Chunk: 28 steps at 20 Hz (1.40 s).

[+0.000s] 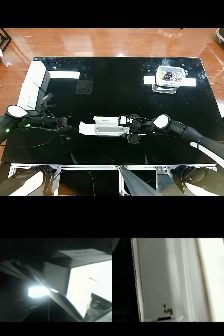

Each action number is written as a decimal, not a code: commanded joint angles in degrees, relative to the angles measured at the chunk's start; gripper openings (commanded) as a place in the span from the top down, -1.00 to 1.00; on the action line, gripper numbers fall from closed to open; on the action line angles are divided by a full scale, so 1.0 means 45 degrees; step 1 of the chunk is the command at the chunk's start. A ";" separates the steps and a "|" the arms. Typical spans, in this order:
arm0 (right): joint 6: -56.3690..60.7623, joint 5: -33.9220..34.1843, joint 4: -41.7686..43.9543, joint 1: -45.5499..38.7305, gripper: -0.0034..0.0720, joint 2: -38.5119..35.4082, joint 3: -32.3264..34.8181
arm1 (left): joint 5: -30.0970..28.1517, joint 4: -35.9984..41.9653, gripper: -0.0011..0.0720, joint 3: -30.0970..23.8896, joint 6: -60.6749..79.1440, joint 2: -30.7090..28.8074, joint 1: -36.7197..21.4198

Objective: Fold the box and place the chain.

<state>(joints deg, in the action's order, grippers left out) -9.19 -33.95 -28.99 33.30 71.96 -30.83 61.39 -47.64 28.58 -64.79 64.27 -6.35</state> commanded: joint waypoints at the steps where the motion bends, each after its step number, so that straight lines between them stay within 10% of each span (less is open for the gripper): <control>1: 0.0000 -0.0010 0.0000 0.0005 -0.36 0.0010 0.0000 | -0.0549 0.1554 0.89 -0.0223 -0.0554 0.1651 0.0510; 11: 0.0000 -0.0010 0.0000 0.0005 -0.36 0.0010 0.0000 | -0.0194 0.3589 0.87 -0.0078 0.1185 0.2157 0.2259; 14: 0.0000 -0.0010 0.0000 0.0005 -0.36 0.0010 0.0000 | -0.0073 0.2647 -0.27 0.0257 0.1146 0.1637 0.2254; 19: 0.0000 -0.0010 0.0000 0.0005 -0.36 0.0010 0.0000 | 0.0457 0.2084 -0.74 0.0738 0.1117 0.0772 0.2293; 28: 0.0000 -0.0010 0.0000 0.0005 -0.36 0.0010 0.0000 | 0.0500 0.2579 -0.74 0.0753 0.1117 0.0772 0.3157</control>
<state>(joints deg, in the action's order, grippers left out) -9.19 -34.00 -29.02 33.30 71.96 -30.83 63.57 -37.71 31.90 -59.79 67.88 7.07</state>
